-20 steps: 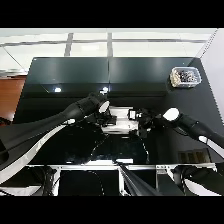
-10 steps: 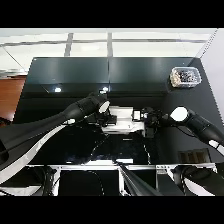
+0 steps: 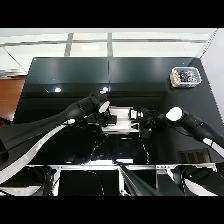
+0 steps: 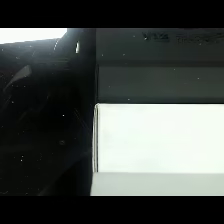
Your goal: Fold the box and place the chain.
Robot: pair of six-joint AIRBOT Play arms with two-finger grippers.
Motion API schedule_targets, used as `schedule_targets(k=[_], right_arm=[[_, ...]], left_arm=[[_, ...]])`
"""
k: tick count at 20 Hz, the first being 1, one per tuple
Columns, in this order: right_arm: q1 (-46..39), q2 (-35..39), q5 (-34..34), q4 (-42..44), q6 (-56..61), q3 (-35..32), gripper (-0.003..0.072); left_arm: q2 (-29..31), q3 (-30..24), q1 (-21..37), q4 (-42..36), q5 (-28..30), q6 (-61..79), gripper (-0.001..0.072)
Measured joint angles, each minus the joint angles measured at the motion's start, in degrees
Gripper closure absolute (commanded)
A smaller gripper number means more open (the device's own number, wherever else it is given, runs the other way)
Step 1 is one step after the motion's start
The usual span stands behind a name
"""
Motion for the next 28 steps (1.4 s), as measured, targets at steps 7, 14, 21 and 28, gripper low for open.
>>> schedule_targets(k=[7,14,21,28], right_arm=[[0.87,-2.12,-1.49,5.97,-0.02,0.0,0.05],[0.92,-3.61,-1.88,9.81,-0.04,0.0,0.0539],[0.94,-3.91,-2.51,10.6,-0.2,0.0,0.0259],[0.94,-3.93,-2.8,10.71,0.0,0.0,0.0409]], left_arm=[[0.0,0.0,0.0,0.0,0.07,-0.02,0.0682],[0.0,0.0,0.0,0.0,0.07,-0.15,0.0682],[0.0,0.0,0.0,0.0,0.09,-0.11,0.0682],[0.0,0.0,0.0,0.0,0.09,0.0,0.0682]])
